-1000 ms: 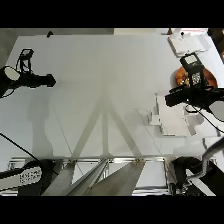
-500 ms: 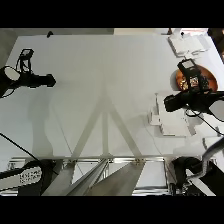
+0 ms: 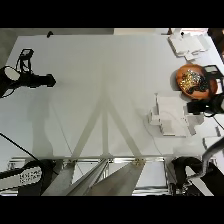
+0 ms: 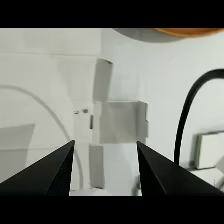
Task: Fold the box and place the chain.
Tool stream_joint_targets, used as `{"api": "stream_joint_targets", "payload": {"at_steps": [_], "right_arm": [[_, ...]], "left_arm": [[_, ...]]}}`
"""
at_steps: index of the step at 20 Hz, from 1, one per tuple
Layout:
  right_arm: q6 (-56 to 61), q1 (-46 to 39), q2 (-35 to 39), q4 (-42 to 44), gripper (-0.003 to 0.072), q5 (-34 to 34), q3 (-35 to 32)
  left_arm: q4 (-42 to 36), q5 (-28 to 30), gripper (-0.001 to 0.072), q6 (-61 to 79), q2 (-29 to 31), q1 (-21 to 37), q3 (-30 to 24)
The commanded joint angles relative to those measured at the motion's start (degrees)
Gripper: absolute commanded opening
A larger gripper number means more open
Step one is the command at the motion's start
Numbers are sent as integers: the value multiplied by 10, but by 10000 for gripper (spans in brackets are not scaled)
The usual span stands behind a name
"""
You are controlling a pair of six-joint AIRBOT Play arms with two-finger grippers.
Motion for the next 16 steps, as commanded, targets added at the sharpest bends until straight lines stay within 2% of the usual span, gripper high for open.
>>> {"api": "stream_joint_targets", "payload": {"at_steps": [1, 4, 9, 16], "right_arm": [[-92, -111, -18, -4, 448, 44, 0], [-114, -154, -64, 27, 459, 38, 0], [-129, -155, -152, 18, 459, 9, 8], [-146, -155, -260, 23, 456, -4, 53]], "left_arm": [[0, 0, 703, 0, 0, 0, 0], [0, 0, 703, 0, 0, 0, 0], [0, 0, 703, 0, 0, 0, 0], [0, 0, 703, 0, 0, 0, 0]]}}
